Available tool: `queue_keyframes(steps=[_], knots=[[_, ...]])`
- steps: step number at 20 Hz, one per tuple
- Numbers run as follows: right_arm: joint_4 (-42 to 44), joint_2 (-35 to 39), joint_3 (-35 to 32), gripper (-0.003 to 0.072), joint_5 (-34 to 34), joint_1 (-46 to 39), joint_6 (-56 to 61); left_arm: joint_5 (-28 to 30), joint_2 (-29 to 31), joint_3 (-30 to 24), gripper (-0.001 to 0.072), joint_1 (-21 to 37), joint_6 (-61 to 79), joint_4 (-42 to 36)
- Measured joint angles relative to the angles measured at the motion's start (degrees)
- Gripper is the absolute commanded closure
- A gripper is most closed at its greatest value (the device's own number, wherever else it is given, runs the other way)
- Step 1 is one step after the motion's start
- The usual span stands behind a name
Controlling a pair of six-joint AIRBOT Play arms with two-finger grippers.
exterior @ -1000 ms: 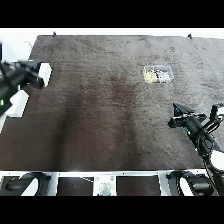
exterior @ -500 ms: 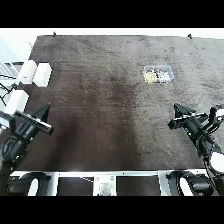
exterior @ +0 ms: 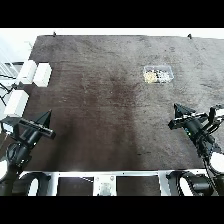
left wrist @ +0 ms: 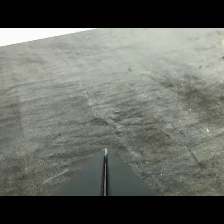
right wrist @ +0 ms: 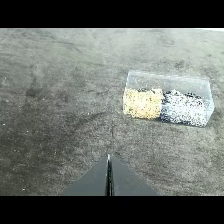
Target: Fold the box and place the chain.
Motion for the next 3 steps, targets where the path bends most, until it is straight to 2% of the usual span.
queue_keyframes(steps=[3], knots=[[-0.02,0.00,0.00,0.0675,-0.02,0.00,0.00,0.11,0.11,-0.13,0.0689,-0.02,-0.35,0.00]])
